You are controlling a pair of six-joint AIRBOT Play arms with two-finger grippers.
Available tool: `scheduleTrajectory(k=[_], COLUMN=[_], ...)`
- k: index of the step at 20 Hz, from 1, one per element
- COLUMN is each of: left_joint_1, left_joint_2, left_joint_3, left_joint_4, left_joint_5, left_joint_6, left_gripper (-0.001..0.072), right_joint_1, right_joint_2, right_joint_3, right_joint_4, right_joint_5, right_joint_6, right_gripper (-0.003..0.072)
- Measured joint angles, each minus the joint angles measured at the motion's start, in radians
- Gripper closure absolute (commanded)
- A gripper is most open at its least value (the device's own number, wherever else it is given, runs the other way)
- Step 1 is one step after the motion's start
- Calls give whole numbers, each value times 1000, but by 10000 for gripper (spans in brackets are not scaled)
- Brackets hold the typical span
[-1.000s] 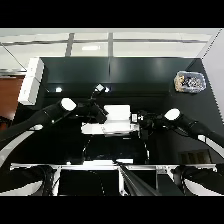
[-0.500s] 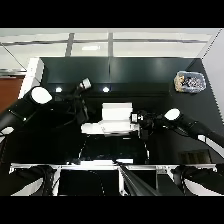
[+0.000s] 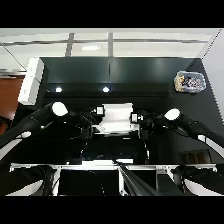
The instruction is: Fold the box and place the chain.
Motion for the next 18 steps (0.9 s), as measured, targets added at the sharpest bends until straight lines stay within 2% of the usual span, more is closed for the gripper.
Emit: scheduleTrajectory(k=[9, 14, 15, 16, 18], left_joint_1=[-22, -31, -35, -40, -45], left_joint_2=[-23, -78, -88, -96, -105], left_joint_3=[-7, -8, -8, -8, -8], left_joint_4=[-103, -248, -268, -282, -300], left_joint_5=[69, 91, 91, 90, 80], left_joint_6=[16, 19, 20, 22, 26], left_gripper=[490, 490, 563, 669, 674], right_joint_1=[0, 0, 0, 0, 0], right_joint_2=[0, 0, 0, 0, 0], right_joint_3=[0, 0, 0, 0, 0], right_joint_4=[1, 1, 1, 1, 0], right_joint_5=[-1, -1, -1, 0, 0], right_joint_6=[1, 1, 1, 0, -1], right_gripper=[485, 485, 485, 485, 485])
